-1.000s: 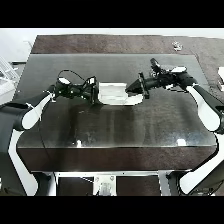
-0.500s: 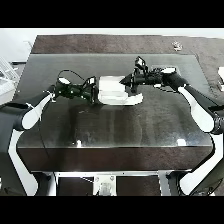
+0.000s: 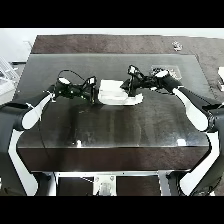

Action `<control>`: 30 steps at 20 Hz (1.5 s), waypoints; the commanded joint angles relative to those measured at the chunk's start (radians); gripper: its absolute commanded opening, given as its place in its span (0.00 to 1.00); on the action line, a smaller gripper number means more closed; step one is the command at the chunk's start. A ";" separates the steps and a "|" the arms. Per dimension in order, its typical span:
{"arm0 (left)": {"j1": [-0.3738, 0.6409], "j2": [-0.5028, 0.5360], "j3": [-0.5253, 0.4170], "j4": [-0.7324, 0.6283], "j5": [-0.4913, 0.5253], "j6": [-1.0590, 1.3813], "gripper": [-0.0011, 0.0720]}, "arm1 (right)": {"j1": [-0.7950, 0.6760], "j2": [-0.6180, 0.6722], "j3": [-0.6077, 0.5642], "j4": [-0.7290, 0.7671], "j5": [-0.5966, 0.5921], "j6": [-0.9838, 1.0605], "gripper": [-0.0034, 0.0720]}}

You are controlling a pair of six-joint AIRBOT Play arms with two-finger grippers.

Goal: Fold the box and place the chain.

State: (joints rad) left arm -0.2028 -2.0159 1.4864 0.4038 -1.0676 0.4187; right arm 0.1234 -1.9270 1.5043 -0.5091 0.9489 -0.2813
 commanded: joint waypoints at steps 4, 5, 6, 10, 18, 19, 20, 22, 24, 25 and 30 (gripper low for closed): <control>0.000 0.001 0.000 0.000 0.001 0.000 0.50 | -0.002 0.086 0.002 -0.058 0.007 0.022 0.05; 0.000 0.001 0.000 0.000 0.001 0.000 0.50 | -0.012 0.117 0.002 -0.058 0.030 0.037 0.05; 0.000 0.001 0.000 0.000 0.001 0.000 0.50 | -0.022 0.146 0.002 -0.058 0.056 0.068 0.05; 0.000 0.001 0.000 0.000 0.001 0.000 0.50 | -0.069 0.230 -0.031 -0.113 0.164 0.159 0.05; 0.000 0.001 0.000 0.000 0.001 0.000 0.50 | -0.084 0.321 -0.304 -0.252 0.106 0.077 0.36; 0.000 0.001 0.000 0.000 0.001 0.000 0.50 | -0.084 0.320 -0.319 -0.252 0.106 0.060 0.55; 0.000 0.001 0.000 0.000 0.001 0.000 0.50 | -0.084 0.319 -0.323 -0.252 0.106 0.055 0.56; 0.000 0.001 0.000 0.000 0.001 0.000 0.50 | -0.082 0.312 -0.323 -0.246 0.106 0.032 0.56; 0.000 0.001 0.000 0.000 0.001 0.000 0.50 | -0.072 0.300 -0.323 -0.231 0.105 0.009 0.56; 0.000 0.001 0.000 0.000 0.001 0.000 0.50 | -0.068 0.291 -0.323 -0.224 0.097 0.008 0.56; 0.000 0.001 0.000 0.000 0.000 -0.003 0.50 | -0.045 0.264 -0.323 -0.206 -0.002 0.003 0.57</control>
